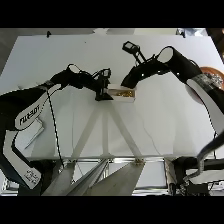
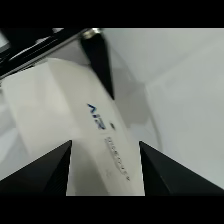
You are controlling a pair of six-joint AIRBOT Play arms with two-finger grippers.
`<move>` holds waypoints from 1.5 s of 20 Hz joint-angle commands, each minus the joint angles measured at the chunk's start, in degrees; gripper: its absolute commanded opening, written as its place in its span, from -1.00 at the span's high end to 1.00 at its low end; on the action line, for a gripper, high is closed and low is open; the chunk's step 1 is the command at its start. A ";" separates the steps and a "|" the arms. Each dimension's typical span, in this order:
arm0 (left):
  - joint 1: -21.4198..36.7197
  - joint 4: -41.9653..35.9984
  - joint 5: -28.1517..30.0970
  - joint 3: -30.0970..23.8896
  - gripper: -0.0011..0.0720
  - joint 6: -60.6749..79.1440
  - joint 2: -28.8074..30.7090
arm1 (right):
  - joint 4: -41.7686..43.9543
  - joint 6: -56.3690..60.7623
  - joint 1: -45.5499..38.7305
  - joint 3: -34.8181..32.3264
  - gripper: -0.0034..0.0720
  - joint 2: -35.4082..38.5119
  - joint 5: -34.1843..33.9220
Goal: Fold the box and place the chain.
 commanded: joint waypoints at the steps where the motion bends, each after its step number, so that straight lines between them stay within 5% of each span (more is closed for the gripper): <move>1: 0.02 0.00 0.02 -0.02 0.37 0.00 -0.04 | 0.96 -12.76 1.97 0.35 -0.36 -0.31 1.77; 10: 0.02 0.00 0.02 -0.02 0.37 0.00 -0.04 | -6.75 -12.59 4.44 0.33 -0.33 -0.31 -0.02; 15: 0.02 0.00 0.02 -0.02 0.37 0.00 -0.04 | -12.17 -11.93 4.85 0.33 0.17 -0.31 -3.13; 18: 0.02 0.00 0.02 -0.02 0.37 0.00 -0.04 | -12.24 -11.93 4.85 0.33 0.19 -0.31 -2.95; 20: 0.02 0.00 0.02 -0.02 0.37 0.00 -0.04 | -12.44 -11.93 5.01 0.26 0.37 -0.31 -1.73; 29: 0.02 0.00 0.02 -0.02 0.37 0.00 -0.04 | -14.91 -8.96 6.75 -4.13 0.38 -0.31 -3.98; 30: 0.02 0.00 0.02 -0.02 0.37 0.00 -0.04 | -14.88 -8.94 6.75 -4.13 0.25 -0.31 -4.13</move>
